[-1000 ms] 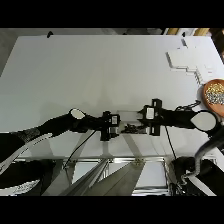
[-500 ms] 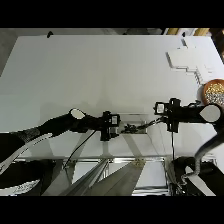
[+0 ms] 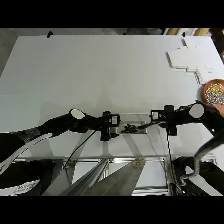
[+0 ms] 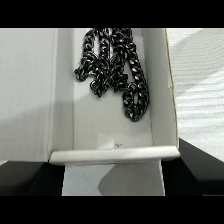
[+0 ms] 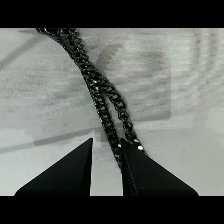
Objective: Fold the box and place the chain.
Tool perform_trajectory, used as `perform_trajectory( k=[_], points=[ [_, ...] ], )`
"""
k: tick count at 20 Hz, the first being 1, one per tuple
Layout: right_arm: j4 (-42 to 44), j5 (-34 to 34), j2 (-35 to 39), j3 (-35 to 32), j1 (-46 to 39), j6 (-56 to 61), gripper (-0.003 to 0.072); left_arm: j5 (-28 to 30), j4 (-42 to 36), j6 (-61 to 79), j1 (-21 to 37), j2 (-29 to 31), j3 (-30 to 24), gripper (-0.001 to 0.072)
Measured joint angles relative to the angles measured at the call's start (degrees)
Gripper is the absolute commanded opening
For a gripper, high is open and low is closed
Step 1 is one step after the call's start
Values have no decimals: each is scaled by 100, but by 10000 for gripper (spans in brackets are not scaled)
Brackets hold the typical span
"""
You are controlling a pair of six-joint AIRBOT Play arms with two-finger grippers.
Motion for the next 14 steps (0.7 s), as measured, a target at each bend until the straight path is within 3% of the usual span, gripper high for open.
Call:
perform_trajectory(
  k=[9,11,14],
  points=[
    [-13,-225,-293,-11,0,-90,150,0,2,-2,0,0,0,204],
    [-11,-203,-354,-7,-2,-92,33,0,0,-2,0,0,0,204],
    [-15,-181,-409,-7,-4,-92,17,2,0,-2,0,0,0,204]
  ],
)
